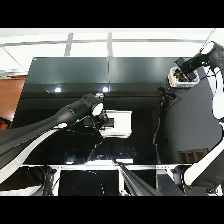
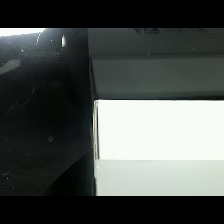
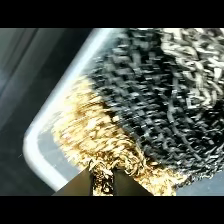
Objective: Fold the box and place the chain.
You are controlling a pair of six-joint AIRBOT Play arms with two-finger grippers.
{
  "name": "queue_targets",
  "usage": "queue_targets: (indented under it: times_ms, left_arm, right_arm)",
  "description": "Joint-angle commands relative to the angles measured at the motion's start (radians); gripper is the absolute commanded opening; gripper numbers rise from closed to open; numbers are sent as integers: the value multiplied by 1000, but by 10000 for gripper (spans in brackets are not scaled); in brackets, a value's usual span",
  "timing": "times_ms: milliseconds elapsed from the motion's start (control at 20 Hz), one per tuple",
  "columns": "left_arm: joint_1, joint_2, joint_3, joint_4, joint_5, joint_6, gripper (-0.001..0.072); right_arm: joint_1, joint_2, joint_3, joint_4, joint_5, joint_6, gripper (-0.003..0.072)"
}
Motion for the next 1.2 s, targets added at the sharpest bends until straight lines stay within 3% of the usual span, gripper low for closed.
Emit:
queue_targets:
  times_ms: [0,250,600,850,1150]
  left_arm:
    - [1,0,0,0,2,0,29]
    - [1,0,0,0,2,0,29]
    - [1,0,0,0,2,0,29]
    - [1,0,0,0,-2,0,29]
    - [1,0,0,-1,-2,0,29]
  right_arm:
    - [-5,62,16,8,-2,-187,20]
    - [-5,293,16,8,19,-444,16]
    - [-5,630,16,16,72,-570,15]
    - [-5,829,-8,209,171,-605,15]
    - [24,1048,-123,304,201,-637,15]
